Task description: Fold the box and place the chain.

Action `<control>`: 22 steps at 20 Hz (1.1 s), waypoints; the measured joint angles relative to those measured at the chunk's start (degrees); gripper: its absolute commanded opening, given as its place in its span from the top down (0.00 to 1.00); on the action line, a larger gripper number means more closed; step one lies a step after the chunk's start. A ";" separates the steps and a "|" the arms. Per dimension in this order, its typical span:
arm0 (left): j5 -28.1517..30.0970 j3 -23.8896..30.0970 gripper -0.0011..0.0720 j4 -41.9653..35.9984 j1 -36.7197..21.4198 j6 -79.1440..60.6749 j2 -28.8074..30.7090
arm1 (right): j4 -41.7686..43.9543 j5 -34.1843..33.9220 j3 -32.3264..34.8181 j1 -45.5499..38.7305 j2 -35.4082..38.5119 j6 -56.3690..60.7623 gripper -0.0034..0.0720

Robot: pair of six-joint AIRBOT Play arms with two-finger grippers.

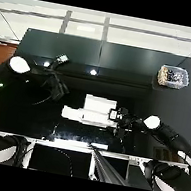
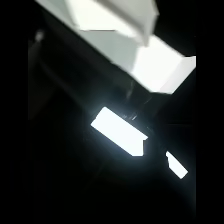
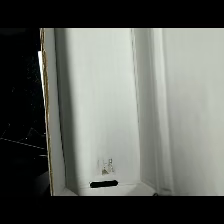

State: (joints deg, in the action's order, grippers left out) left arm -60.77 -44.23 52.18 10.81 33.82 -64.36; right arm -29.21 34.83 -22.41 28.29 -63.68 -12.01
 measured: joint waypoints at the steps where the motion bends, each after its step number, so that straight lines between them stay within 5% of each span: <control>1: -3.06 0.74 0.43 -0.83 -1.53 -1.99 0.44 | 0.00 0.00 0.00 0.00 0.00 0.00 0.72; 2: -4.70 1.44 0.01 -1.33 -2.32 -3.89 0.72 | 0.00 0.00 0.00 0.00 0.00 0.00 0.72; 5: -5.70 3.45 0.01 -2.32 -1.55 -10.10 1.20 | 0.02 0.00 0.00 0.00 0.00 0.00 0.72; 12: 7.41 4.90 0.04 -0.24 6.38 -22.27 0.70 | 0.02 0.00 0.00 0.00 0.00 0.00 0.72; 22: 8.96 5.01 0.05 -3.21 14.95 -33.03 -5.66 | 0.02 0.00 0.00 0.00 0.00 0.00 0.72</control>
State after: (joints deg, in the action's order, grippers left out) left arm -51.81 -39.22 48.97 25.76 0.80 -70.02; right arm -29.19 34.83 -22.41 28.29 -63.68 -12.01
